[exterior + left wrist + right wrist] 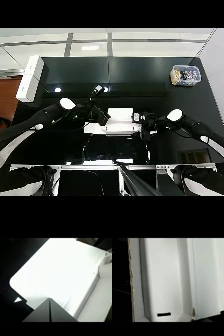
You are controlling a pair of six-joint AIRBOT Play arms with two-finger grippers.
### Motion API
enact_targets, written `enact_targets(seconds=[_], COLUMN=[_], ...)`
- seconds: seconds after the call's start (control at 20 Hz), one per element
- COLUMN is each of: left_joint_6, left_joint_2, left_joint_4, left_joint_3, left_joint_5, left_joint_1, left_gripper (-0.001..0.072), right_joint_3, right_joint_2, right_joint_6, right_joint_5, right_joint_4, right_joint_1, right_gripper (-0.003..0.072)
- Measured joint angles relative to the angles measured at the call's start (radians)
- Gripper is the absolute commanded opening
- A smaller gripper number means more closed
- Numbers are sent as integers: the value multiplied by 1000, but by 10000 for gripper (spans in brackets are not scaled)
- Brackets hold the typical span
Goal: Fold the box and place the chain.
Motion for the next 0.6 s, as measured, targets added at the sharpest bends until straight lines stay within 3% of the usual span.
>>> enact_targets(seconds=[0.25,0.45,0.6], left_joint_6=[-12,-76,-62], left_joint_2=[78,265,389], left_joint_4=[47,150,190], left_joint_3=[8,-34,-111], left_joint_5=[-7,-17,-82], left_joint_1=[8,64,155], left_gripper=[25,31,45], right_joint_3=[0,0,0], right_joint_2=[0,0,0], right_joint_6=[2,2,2], right_joint_5=[1,0,0], right_joint_4=[0,0,0], right_joint_1=[0,0,0], right_gripper=[266,267,267])
